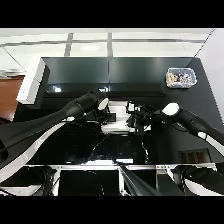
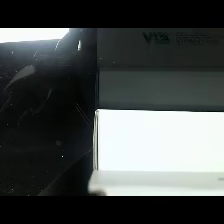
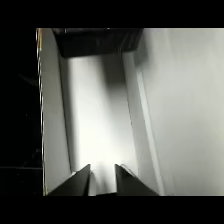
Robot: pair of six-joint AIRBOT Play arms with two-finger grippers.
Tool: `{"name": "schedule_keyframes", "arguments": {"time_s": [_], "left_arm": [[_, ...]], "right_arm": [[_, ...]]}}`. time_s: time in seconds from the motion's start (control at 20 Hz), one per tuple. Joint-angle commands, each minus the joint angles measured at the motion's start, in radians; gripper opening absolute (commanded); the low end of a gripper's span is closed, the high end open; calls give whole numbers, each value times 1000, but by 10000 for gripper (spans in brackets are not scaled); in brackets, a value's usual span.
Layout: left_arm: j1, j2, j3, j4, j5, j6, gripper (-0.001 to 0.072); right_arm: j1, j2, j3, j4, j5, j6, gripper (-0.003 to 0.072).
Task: Fold the box and place the chain.
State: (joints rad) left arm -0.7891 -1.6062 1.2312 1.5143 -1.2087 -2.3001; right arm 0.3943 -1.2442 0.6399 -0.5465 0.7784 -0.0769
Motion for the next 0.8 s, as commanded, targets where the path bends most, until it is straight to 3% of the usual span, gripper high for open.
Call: {"name": "schedule_keyframes", "arguments": {"time_s": [0.0,0.05,0.1,0.15,0.2,0.3,0.55,0.65,0.75], "left_arm": [[0,0,0,-1,3,0,26],[0,0,0,-1,3,0,25],[0,0,0,-1,3,0,26],[0,0,0,-1,3,0,25],[0,0,0,-1,3,0,26],[0,0,0,-1,4,0,26],[0,0,0,-1,4,0,26],[0,0,0,-1,4,0,26],[0,0,0,-1,4,0,26]], "right_arm": [[8,-4,0,57,-30,53,407],[8,-4,0,55,-29,79,321],[7,-4,0,42,-22,102,120],[7,-4,0,37,-23,127,247],[3,-2,1,29,-22,172,240],[-20,30,8,-47,13,352,13],[-215,206,177,-471,387,990,13],[-381,241,164,-473,418,1166,13],[-521,239,85,-434,368,1252,13]]}}
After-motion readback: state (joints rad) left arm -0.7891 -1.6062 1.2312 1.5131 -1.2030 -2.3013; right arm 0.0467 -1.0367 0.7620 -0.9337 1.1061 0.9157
